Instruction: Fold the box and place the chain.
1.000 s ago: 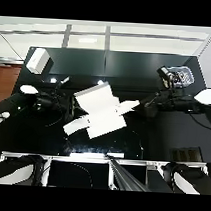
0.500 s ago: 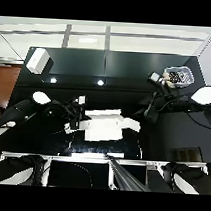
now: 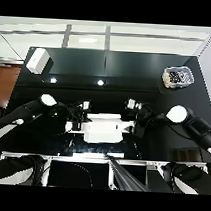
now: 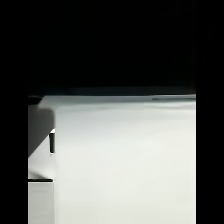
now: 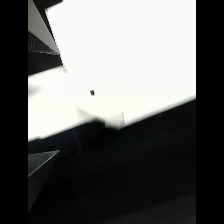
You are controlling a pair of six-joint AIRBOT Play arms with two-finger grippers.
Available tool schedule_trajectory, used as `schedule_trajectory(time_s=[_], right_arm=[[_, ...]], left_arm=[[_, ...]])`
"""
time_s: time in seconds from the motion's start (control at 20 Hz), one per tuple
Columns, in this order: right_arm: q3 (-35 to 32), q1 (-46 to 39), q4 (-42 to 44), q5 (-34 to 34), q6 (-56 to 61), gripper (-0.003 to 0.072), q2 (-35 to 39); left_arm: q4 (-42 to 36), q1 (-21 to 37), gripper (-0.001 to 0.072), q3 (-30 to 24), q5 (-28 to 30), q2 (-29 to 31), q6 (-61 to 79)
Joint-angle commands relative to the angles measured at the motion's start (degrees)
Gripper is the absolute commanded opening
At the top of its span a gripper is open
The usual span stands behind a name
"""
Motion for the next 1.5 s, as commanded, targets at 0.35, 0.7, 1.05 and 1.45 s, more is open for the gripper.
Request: schedule_trajectory(time_s=[0.35, 0.7, 1.05, 1.45], right_arm=[[-5.31, 8.61, -1.70, -5.18, -6.51, 0.0698, -1.70], [-5.29, 8.68, -4.68, -5.55, -6.51, 0.0698, -2.71], [-4.13, 8.55, -8.72, -3.23, -6.23, 0.0697, -2.69], [-3.91, 8.74, -4.22, 0.07, -6.36, 0.0698, -2.75]], left_arm=[[0.04, -0.20, 0.0027, 0.00, 0.46, -0.33, 0.33], [1.81, -1.42, 0.0027, 0.00, 0.85, -0.39, -0.09], [2.19, -1.86, 0.0027, 0.02, 2.27, -0.48, -1.40], [2.19, -1.86, 0.0027, 0.02, 2.25, -0.48, -1.40]])
